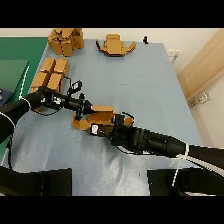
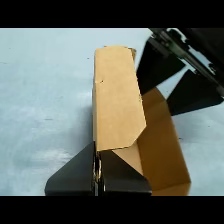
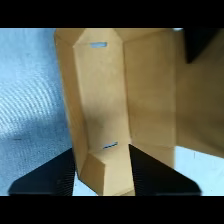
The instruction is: Fold the box.
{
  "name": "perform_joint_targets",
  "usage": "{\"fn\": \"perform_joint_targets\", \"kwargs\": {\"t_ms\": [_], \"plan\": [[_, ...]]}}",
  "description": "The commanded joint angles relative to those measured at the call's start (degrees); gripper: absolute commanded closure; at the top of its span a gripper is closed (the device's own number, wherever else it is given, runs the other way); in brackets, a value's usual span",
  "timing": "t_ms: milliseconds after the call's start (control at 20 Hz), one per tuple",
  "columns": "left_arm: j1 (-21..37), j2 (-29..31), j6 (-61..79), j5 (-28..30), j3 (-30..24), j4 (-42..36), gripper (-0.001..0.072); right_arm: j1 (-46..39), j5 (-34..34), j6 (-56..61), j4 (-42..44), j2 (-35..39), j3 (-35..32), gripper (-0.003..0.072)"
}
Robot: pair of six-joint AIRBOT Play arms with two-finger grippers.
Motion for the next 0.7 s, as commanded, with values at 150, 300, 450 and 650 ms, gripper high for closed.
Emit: {"fn": "perform_joint_targets", "kwargs": {"t_ms": [150,300,450,650], "plan": [[0.02,0.04,-5.2,-3.48,-0.02,5.33,0.0689,-2.97,-0.5,11.02,-6.1,0.24,0.04,0.008],[0.0,0.04,-5.18,-3.58,-0.02,5.4,0.0689,-3.32,0.68,10.93,-6.62,0.24,0.04,0.0059],[-0.02,0.04,-5.2,-3.61,-0.02,5.42,0.0689,-3.34,3.41,9.62,-6.05,0.11,0.04,0.0008],[-0.02,0.04,-5.18,-3.61,-0.02,5.4,0.0689,-5.73,5.57,5.18,0.76,0.13,0.07,0.0014]]}}
